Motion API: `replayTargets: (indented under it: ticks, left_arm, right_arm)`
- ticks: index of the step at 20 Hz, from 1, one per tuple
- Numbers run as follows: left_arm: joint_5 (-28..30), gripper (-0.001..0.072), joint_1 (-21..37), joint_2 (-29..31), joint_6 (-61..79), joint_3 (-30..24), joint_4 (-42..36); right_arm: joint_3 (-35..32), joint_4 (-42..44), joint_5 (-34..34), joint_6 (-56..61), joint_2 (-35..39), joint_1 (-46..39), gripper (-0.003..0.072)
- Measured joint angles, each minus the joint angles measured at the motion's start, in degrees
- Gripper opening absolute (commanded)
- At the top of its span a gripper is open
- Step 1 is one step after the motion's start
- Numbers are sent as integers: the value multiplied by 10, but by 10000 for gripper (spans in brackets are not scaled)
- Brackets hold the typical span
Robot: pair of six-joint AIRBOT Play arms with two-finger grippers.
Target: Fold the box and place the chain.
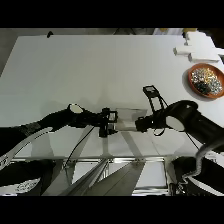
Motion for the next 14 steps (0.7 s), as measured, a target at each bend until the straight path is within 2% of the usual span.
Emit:
replayTargets:
  ticks: [4, 6, 10, 14]
  left_arm:
    - [0, 134, 0, 0, 0, 0, 0]
    - [0, 134, 0, 0, 0, 0, 0]
    - [0, 134, 0, 0, 0, 0, 0]
    - [0, 134, 0, 0, 0, 0, 0]
  right_arm:
    - [89, -5, 65, -75, 33, -68, 398]
    - [132, -7, 75, -116, 36, -128, 398]
    - [187, -9, 72, -202, 19, -278, 395]
    - [204, -11, 28, -261, -39, -431, 389]
